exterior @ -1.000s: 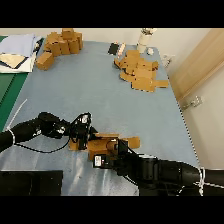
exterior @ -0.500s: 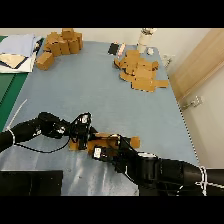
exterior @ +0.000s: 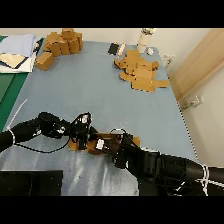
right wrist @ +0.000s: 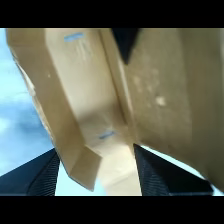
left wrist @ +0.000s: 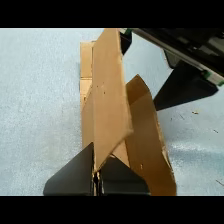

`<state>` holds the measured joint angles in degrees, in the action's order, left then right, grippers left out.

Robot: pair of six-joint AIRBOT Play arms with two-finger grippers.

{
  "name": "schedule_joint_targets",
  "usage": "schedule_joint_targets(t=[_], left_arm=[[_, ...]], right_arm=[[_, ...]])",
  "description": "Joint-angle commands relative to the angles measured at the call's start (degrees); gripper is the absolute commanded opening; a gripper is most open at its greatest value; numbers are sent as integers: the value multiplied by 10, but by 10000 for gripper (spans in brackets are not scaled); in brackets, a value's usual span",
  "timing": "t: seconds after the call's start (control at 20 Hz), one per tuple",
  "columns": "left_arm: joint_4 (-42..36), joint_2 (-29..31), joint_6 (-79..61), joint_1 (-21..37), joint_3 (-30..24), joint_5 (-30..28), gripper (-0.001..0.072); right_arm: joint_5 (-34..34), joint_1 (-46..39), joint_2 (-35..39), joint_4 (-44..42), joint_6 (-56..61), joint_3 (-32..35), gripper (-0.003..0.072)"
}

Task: Fold the box.

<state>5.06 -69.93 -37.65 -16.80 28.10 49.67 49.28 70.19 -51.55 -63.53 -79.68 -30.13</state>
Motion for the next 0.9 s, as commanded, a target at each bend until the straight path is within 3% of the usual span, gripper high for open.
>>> schedule_joint_targets(t=[0.0,0.3,0.65,0.75,0.85], left_arm=[[0,0,0,0,0,0,13],[0,0,0,0,0,0,13],[0,0,0,0,0,0,13],[0,0,0,0,0,0,13],[0,0,0,0,0,0,13]], right_arm=[[-29,-19,29,43,5,23,716],[-60,-29,131,44,2,87,716],[-175,-65,136,45,-47,123,716],[-217,-103,136,10,-102,132,716],[-240,-151,127,-104,-230,133,716]])
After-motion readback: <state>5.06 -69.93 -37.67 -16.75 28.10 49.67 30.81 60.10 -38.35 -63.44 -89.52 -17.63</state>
